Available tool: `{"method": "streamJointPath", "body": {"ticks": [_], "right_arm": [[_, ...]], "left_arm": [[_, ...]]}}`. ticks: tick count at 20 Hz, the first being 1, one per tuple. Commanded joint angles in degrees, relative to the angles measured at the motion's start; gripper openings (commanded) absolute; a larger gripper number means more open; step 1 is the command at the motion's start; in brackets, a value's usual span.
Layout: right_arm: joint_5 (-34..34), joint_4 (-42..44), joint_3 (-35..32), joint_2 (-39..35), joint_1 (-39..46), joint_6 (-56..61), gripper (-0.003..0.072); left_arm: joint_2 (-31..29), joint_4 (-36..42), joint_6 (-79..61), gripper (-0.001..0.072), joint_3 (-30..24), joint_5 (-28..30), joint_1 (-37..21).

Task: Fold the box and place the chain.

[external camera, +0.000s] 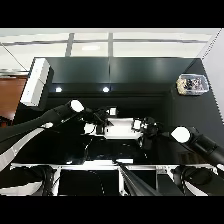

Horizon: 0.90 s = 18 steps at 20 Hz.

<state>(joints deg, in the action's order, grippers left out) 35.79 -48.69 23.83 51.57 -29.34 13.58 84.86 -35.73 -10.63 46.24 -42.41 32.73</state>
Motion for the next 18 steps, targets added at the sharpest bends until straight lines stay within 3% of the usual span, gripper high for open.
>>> {"method": "streamJointPath", "body": {"ticks": [1,12,18], "right_arm": [[0.2,-4.7,3.4,0.0,0.5,0.0,0.0706],[1.7,0.9,3.9,0.2,4.5,-2.8,0.0706],[4.7,6.1,3.9,5.1,4.7,-10.1,0.0705]], "left_arm": [[0.0,0.2,-0.1,0.0029,0.0,-0.2,0.0],[0.0,0.4,-0.1,0.0029,0.0,-0.2,0.0],[0.0,0.4,-0.1,0.0029,0.0,-0.2,0.0]]}}
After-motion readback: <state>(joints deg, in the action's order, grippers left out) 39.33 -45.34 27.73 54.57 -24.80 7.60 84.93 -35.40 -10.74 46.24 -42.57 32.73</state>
